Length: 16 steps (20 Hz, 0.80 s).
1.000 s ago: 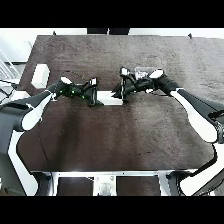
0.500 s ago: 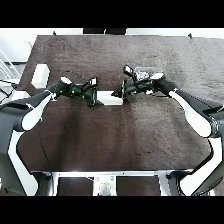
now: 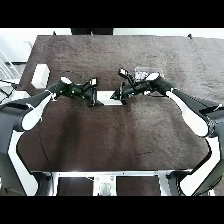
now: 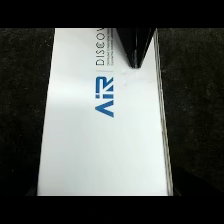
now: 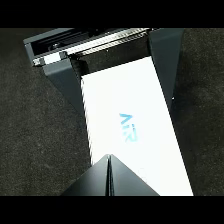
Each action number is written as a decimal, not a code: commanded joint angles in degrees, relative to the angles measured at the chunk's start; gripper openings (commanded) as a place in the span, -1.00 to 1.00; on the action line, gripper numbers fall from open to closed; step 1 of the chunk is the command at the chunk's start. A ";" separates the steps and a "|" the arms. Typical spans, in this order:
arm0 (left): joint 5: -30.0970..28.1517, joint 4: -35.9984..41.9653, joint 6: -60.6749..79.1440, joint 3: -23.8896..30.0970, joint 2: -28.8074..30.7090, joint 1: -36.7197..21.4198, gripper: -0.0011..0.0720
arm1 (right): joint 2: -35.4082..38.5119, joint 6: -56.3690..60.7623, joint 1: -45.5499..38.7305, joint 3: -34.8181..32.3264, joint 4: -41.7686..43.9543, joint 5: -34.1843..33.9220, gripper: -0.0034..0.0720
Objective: Fold the box and place the chain.
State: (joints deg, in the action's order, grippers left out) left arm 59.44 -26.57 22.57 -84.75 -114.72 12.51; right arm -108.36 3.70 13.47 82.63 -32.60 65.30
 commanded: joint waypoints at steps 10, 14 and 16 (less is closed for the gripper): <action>-0.02 0.02 -0.04 -0.02 0.02 -0.07 0.13 | 25.77 0.55 -6.67 -3.48 16.22 1.75 -0.91; 0.28 0.02 -0.04 -0.02 0.02 -0.04 0.13 | 38.69 7.19 -9.75 -20.00 11.34 -10.19 -0.91; 0.07 0.04 -0.04 -0.02 0.02 -0.07 0.13 | 44.17 7.91 -10.86 -29.05 11.37 -15.91 -0.91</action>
State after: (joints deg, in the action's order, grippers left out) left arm 59.44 -26.52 22.50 -84.75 -114.72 12.49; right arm -72.01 8.21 4.40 64.40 -19.38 58.15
